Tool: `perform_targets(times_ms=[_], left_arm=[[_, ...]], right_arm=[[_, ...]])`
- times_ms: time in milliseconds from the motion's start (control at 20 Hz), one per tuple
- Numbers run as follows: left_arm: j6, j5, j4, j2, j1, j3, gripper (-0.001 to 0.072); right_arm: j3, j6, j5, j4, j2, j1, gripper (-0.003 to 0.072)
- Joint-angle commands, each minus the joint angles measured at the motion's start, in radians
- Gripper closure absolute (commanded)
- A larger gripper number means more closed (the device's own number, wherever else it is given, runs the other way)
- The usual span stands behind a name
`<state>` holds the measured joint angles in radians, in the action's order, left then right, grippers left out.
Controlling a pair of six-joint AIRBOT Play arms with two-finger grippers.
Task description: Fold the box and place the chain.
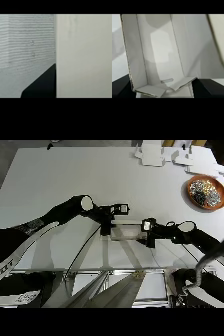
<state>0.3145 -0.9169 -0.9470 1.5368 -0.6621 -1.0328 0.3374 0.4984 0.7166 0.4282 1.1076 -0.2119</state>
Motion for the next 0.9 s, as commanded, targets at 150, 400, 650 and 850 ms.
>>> perform_targets(times_ms=[150, 400, 650, 850], left_arm=[[0.000, 0.000, 0.000, 0.000, 0.000, 0.000, 0.0697], [0.000, 0.000, 0.000, 0.000, 0.000, 0.000, 0.0697], [0.000, 0.000, 0.000, 0.000, 0.000, 0.000, 0.0697], [0.000, 0.000, 0.000, 0.000, 0.000, 0.000, 0.0697]], right_arm=[[0.001, 0.142, 0.008, -0.099, 0.024, 0.029, 0.0029], [0.001, 0.210, 0.040, -0.131, 0.078, 0.029, 0.0045], [0.001, 0.241, 0.027, -0.151, 0.089, 0.029, 0.0049], [0.001, 0.240, 0.027, -0.170, 0.089, 0.029, 0.0120]])
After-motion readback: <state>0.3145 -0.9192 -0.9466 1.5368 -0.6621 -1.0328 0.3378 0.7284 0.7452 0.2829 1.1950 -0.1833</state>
